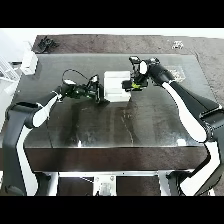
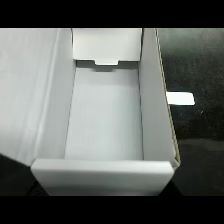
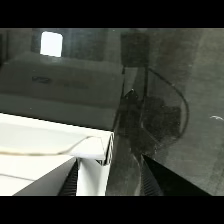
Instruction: Fold the box and place the chain.
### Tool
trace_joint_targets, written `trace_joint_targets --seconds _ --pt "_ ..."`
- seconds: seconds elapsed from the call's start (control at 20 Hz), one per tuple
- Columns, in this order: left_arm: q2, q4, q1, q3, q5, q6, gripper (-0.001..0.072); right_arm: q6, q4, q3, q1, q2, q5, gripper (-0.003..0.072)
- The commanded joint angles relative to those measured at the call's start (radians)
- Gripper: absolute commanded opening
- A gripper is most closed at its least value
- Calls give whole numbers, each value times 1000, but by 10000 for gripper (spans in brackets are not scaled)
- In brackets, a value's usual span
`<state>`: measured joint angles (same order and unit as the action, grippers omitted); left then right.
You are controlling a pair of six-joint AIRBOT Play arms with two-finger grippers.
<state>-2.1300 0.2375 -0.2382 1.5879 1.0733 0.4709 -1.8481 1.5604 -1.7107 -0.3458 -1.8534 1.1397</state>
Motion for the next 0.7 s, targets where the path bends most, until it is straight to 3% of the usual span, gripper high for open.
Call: trace_joint_targets --seconds 0.0,0.65 --pt "1 1 0 1 1 0 477 -47 23 -1 -20 -4 -2 441" --pt "1 1 0 1 1 0 477 -95 72 -1 -42 -26 32 441"
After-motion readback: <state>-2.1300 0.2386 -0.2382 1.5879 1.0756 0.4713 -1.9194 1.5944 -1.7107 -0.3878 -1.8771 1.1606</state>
